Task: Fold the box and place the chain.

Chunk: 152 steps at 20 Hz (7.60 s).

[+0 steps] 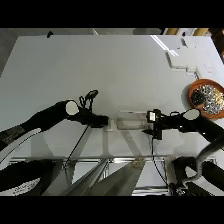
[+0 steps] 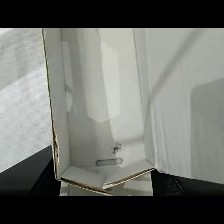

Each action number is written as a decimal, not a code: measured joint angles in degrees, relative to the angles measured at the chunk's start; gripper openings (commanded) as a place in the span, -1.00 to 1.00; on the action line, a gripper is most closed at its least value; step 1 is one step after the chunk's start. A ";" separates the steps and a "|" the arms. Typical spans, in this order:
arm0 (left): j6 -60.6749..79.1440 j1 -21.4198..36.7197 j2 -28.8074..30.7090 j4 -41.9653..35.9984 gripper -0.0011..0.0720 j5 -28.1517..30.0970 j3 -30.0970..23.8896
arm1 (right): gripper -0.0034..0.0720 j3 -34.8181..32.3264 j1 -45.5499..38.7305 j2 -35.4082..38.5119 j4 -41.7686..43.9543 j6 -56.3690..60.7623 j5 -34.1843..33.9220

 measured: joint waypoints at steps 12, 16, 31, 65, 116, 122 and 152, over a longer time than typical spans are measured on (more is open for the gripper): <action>0.04 -4.22 2.34 -5.11 -0.45 3.85 0.72 | -0.02 0.00 0.00 0.00 0.00 -0.02 0.00; -0.07 -5.51 3.06 -5.14 -0.31 4.61 1.64 | -0.02 0.00 0.00 0.00 -0.02 0.00 0.00; -1.03 -7.10 3.34 -2.16 -0.16 5.01 3.87 | -0.02 0.00 0.00 0.00 -0.02 -0.07 -0.04; -44.70 -18.56 -18.84 30.67 -0.28 -21.35 34.32 | -0.02 0.00 0.00 0.00 0.00 0.00 0.00; -14.45 -15.45 -3.15 35.71 0.95 -33.42 35.82 | -0.02 -0.02 -0.02 0.00 -0.02 -0.02 -0.02; 25.07 -9.35 6.23 26.53 0.95 -18.67 19.23 | -0.02 -0.02 -0.02 0.00 -0.02 -0.02 -0.02; 111.36 -3.23 -7.10 -25.46 0.97 2.82 1.38 | -0.02 -0.02 0.02 0.02 -0.09 -0.39 0.04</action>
